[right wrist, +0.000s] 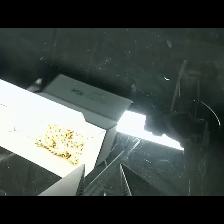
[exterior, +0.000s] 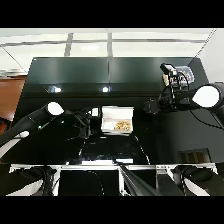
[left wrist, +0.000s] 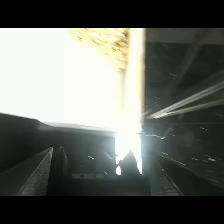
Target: Fold the box and place the chain.
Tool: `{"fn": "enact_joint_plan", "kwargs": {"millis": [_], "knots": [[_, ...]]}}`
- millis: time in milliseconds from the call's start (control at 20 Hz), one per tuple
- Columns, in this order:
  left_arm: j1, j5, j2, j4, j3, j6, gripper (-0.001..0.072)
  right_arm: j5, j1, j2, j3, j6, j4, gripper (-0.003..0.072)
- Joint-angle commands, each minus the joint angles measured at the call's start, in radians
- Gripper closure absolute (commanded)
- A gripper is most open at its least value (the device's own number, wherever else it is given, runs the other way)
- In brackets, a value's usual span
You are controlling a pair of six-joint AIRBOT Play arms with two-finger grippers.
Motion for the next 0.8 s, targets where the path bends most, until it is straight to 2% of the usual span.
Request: {"fn": "enact_joint_plan", "kwargs": {"millis": [0,200,750], "knots": [[-0.007,-0.003,-0.086,-0.021,0.069,0.058,-0.0002,-0.003,0.0,-0.001,0.0,0.0,0.001,0.0418],[-0.014,-0.024,-0.131,-0.021,0.097,0.058,0.0,-0.003,0.0,-0.001,0.0,0.0,0.002,0.0418],[-0.043,-0.039,-0.132,-0.015,0.097,0.059,0.0,-0.028,0.0,-0.001,0.0,0.0,0.002,0.0418]]}}
